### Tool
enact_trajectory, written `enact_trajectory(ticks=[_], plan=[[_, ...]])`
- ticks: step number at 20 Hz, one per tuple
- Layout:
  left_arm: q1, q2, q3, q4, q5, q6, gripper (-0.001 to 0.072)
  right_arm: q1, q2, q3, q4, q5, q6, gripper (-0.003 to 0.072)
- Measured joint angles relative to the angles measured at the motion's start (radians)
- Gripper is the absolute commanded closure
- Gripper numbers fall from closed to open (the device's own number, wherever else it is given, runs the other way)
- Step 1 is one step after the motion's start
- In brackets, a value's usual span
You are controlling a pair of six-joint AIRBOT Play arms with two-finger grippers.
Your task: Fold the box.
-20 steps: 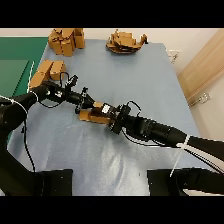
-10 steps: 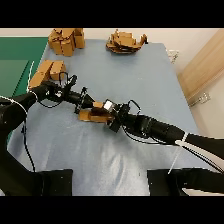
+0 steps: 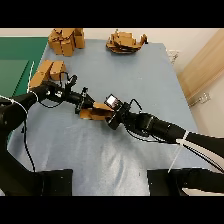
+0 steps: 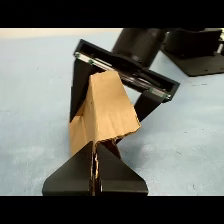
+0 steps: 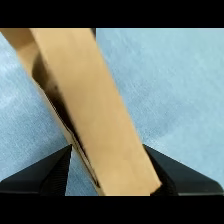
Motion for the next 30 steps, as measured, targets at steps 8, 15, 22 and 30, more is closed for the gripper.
enact_trajectory(ticks=[8,15,22,30], plan=[[0.001,0.000,0.000,0.001,0.008,-0.001,0.0693,-0.002,-0.004,0.000,0.031,-0.065,-0.063,0.0031],[0.001,0.000,0.000,0.001,0.010,-0.002,0.0692,-0.019,-0.006,0.013,0.199,-0.122,-0.314,0.0097],[0.001,0.000,0.000,0.001,0.010,-0.010,0.0692,-0.083,-0.040,0.092,0.612,-0.270,-0.819,0.0096],[0.001,0.000,0.000,0.000,0.010,-0.027,0.0692,-0.143,-0.142,0.200,0.877,-0.408,-1.204,0.0096]])
